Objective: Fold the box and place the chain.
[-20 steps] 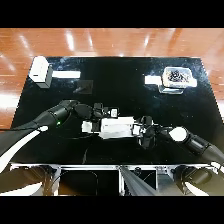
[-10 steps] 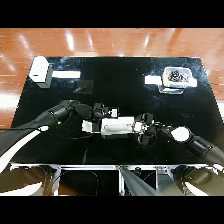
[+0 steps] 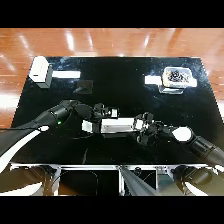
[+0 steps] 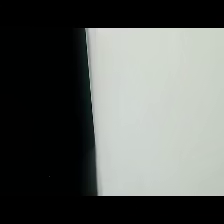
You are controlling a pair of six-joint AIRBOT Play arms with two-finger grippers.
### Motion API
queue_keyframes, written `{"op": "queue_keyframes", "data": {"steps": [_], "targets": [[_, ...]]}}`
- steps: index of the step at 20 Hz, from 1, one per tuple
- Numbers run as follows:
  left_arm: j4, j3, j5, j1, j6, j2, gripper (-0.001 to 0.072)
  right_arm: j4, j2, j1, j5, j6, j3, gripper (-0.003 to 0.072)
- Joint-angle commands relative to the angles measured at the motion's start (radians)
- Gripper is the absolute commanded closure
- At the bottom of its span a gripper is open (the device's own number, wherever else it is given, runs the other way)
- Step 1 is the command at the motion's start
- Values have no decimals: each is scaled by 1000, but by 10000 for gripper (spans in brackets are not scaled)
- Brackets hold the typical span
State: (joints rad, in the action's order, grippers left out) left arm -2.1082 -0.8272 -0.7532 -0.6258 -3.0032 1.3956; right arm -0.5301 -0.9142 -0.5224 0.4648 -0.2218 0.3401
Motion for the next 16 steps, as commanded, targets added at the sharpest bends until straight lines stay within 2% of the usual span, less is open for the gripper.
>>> {"op": "queue_keyframes", "data": {"steps": [1, 5, 10, 14, 16], "targets": [[2, -1, -2, 0, 0, 0, 687, 3, 1, 0, 5, 6, 0, -24], [2, -1, -4, 0, 0, 0, 687, 2, -10, 0, 6, 4, 6, -24], [2, -1, -6, 0, 1, 0, 688, 44, -119, 13, 56, -58, 84, -24], [2, -1, -6, 0, 0, 0, 687, 219, -164, 67, 226, -148, 101, -24], [2, -1, -6, 0, 1, 0, 687, 222, -171, 68, 229, -153, 101, -24]]}}
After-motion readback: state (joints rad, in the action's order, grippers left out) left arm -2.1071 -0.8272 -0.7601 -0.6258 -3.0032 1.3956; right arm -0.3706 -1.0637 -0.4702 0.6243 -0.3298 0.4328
